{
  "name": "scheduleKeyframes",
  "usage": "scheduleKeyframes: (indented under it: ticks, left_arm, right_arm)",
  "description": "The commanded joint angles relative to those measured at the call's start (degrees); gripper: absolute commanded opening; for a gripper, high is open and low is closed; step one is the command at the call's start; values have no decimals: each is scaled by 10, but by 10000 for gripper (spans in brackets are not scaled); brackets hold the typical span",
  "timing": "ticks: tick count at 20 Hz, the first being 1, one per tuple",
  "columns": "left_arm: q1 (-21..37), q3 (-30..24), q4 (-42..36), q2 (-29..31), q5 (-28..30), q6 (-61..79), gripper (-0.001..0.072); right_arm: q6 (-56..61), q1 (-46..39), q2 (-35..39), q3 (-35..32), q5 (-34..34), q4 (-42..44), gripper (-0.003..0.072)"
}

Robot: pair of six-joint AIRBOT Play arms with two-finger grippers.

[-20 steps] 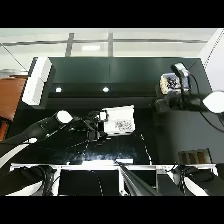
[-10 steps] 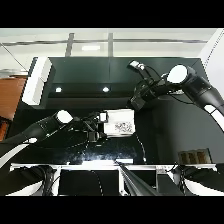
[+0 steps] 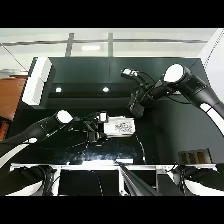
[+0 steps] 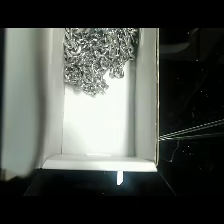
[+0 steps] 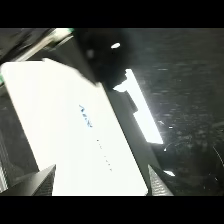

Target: Fold the box and place the chain.

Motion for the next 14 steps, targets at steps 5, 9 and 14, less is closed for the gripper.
scheduleKeyframes:
  ticks: [5,9,14]
  left_arm:
    - [0,1,0,0,1,0,407]
    - [0,1,0,0,1,0,408]
    - [0,1,0,0,0,0,408]
  right_arm:
    - [-46,3,5,-8,28,0,712]
    - [-91,2,5,-40,22,0,712]
    - [-111,3,5,-66,13,-12,712]
